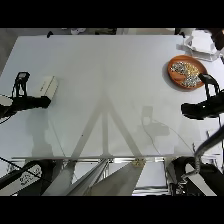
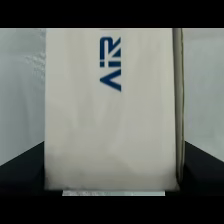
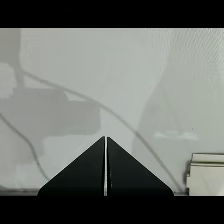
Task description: Fold the box and place the chain.
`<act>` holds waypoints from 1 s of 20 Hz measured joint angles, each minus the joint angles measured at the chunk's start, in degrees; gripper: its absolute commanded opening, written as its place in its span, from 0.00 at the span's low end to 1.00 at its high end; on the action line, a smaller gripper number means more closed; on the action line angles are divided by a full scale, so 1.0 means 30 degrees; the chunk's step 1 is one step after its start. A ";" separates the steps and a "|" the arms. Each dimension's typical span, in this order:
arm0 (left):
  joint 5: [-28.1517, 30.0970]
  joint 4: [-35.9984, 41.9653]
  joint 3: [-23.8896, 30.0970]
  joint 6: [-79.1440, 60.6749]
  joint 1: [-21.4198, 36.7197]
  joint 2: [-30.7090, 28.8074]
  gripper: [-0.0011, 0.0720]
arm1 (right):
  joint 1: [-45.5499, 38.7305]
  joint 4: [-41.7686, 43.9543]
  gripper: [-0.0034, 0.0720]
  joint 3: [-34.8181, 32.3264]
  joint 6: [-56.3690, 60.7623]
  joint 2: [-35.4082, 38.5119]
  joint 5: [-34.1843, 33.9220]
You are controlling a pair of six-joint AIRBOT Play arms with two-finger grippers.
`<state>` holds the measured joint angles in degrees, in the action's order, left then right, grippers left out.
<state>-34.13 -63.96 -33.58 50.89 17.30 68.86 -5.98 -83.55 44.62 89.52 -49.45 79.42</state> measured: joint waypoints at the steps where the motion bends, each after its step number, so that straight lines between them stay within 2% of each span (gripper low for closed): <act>1: -0.0131 -0.0066 0.0000 0.0073 0.0051 0.0153 0.33 | 0.0000 0.0007 0.07 0.0000 0.0000 0.0000 0.0000; 2: -0.0270 -0.0153 0.0000 0.0131 0.0080 0.0277 0.49 | 0.0000 0.0007 0.07 0.0000 0.0000 0.0000 0.0000; 3: -0.0466 -0.0226 0.0000 0.0189 0.0117 0.0357 0.61 | 0.0000 0.0007 0.07 0.0000 0.0000 0.0000 0.0000; 5: -0.0546 -0.0321 0.0000 0.0255 0.0146 0.0459 0.66 | 0.0000 0.0015 0.07 0.0000 0.0000 0.0000 0.0015; 8: -0.0750 -0.0401 -0.0007 0.0306 0.0160 0.0495 0.97 | 0.0000 0.0044 0.07 0.0000 0.0000 0.0000 0.0022; 14: -0.0896 -0.0568 0.0007 0.0372 0.0160 -0.0415 0.98 | 0.0000 0.0058 0.07 0.0000 0.0000 0.0000 0.0022; 20: -0.0984 -0.1464 0.0007 0.0328 0.0160 -0.2929 0.98 | 0.0000 0.0066 0.07 0.0000 0.0000 0.0000 0.0022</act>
<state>-37.08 -68.36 -33.56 51.88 17.78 60.07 -5.98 -83.35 44.62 89.52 -49.45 79.48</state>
